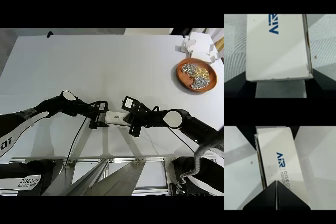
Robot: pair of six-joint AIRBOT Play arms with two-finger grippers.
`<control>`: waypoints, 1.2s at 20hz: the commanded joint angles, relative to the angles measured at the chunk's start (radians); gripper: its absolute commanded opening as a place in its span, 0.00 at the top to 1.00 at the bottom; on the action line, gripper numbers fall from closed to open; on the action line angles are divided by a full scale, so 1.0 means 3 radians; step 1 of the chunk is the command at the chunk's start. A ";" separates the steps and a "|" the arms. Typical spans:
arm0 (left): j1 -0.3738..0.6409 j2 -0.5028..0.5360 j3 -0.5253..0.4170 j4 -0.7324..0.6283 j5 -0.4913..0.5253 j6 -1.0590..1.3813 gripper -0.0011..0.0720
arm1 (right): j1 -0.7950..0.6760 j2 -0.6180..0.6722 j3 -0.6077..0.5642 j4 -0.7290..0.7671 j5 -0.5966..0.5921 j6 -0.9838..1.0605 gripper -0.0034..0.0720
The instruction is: Fold the box and place the chain.
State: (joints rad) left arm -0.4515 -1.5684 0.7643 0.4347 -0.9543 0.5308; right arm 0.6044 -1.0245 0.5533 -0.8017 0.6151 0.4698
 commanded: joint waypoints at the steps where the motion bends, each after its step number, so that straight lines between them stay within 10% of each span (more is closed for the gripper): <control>1: 0.0004 0.0000 0.0003 0.0000 0.0000 0.0000 0.61 | -0.0010 -0.0113 -0.0010 0.0242 0.0008 -0.0191 0.93; 16: 0.0004 0.0000 0.0003 0.0001 0.0000 0.0000 0.61 | 0.0159 -0.0215 -0.0150 -0.0003 -0.0163 -0.0128 0.93; 24: 0.0004 0.0000 0.0003 0.0000 0.0000 0.0000 0.61 | 0.0098 0.0516 0.0211 -0.0533 -0.0097 0.1225 0.93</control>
State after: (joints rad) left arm -0.4515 -1.5684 0.7643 0.4335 -0.9535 0.5282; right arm 0.6460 -0.9524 0.5819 -0.8642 0.5835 0.6224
